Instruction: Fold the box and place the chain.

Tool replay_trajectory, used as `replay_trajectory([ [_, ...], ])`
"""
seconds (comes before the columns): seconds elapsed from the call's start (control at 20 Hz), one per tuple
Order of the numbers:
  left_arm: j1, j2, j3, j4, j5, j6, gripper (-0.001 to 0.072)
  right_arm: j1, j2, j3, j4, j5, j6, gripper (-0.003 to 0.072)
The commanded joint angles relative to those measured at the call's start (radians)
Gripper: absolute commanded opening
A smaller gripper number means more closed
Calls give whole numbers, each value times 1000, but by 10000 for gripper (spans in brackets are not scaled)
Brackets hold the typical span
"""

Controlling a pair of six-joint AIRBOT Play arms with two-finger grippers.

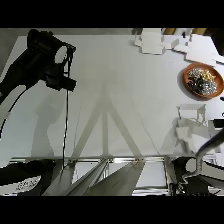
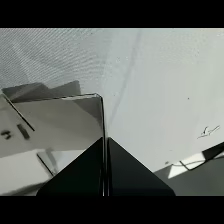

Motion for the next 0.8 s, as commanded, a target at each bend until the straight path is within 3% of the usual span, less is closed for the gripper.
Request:
replay_trajectory([
  [0.0,1,1,0,0,0,0,10,33,35,0,17,45,0,15],
  [0.1,1,1,0,0,0,0,10,94,112,0,63,70,-3,15],
  [0.3,1,1,0,0,0,0,10,228,289,-16,301,93,-46,14],
  [0.6,1,1,0,0,0,0,10,402,616,-269,713,-68,-53,14],
  [0.75,1,1,0,0,0,0,10,520,714,-357,806,-117,-53,15],
])
